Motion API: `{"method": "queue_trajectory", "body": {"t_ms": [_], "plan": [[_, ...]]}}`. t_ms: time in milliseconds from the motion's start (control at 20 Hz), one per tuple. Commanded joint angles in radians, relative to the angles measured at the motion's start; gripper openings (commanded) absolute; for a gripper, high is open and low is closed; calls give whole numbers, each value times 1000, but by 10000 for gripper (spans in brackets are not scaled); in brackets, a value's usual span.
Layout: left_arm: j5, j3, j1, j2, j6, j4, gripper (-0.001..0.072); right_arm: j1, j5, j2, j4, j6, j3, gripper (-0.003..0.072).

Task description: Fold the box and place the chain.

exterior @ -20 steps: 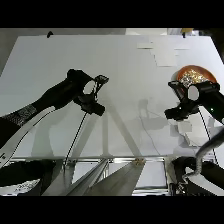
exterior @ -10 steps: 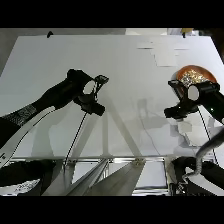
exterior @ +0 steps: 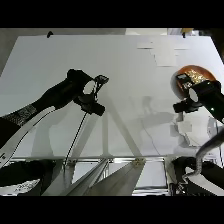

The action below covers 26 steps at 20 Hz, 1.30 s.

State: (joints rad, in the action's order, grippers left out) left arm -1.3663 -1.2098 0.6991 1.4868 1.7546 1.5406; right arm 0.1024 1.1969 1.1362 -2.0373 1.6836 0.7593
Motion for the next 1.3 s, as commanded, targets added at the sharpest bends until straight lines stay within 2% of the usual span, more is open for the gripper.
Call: {"method": "queue_trajectory", "body": {"t_ms": [0, 50, 300, 550, 650, 750, 800, 850, 1000, 1050, 1150, 1250], "plan": [[0, 0, 1, 0, 0, 0, 9, -118, 74, -1, -213, -16, 1, 478], [0, 0, 1, 0, 0, 0, 9, -182, 73, 0, -209, -16, 1, 530], [0, 0, 1, 0, 0, 0, 9, -466, 79, 0, -169, -35, 1, 529], [0, 0, 1, 0, 0, 0, 9, -581, 73, 23, -133, -72, 1, 526], [0, 0, 1, 0, 0, 0, 9, -591, 98, 53, -135, -73, 1, 451], [1, 0, 1, 0, 0, 0, 9, -591, 106, 74, -121, -90, 1, 450], [0, 0, 1, 0, 0, 1, 9, -591, 97, 82, -117, -92, 1, 392], [0, 0, 1, 0, 0, 0, 9, -591, 88, 91, -120, -92, 1, 374], [0, 0, 1, 0, 0, 0, 9, -590, 115, 156, -78, -93, 1, 155], [0, 0, 1, 0, 0, 0, 9, -584, 124, 167, -31, -101, 1, 18], [0, 0, 1, 0, 0, 1, 9, -539, 123, 146, 74, -143, 1, 15], [0, 0, 1, 0, 0, 1, 9, -449, 127, 85, 108, -148, 1, 15]]}}
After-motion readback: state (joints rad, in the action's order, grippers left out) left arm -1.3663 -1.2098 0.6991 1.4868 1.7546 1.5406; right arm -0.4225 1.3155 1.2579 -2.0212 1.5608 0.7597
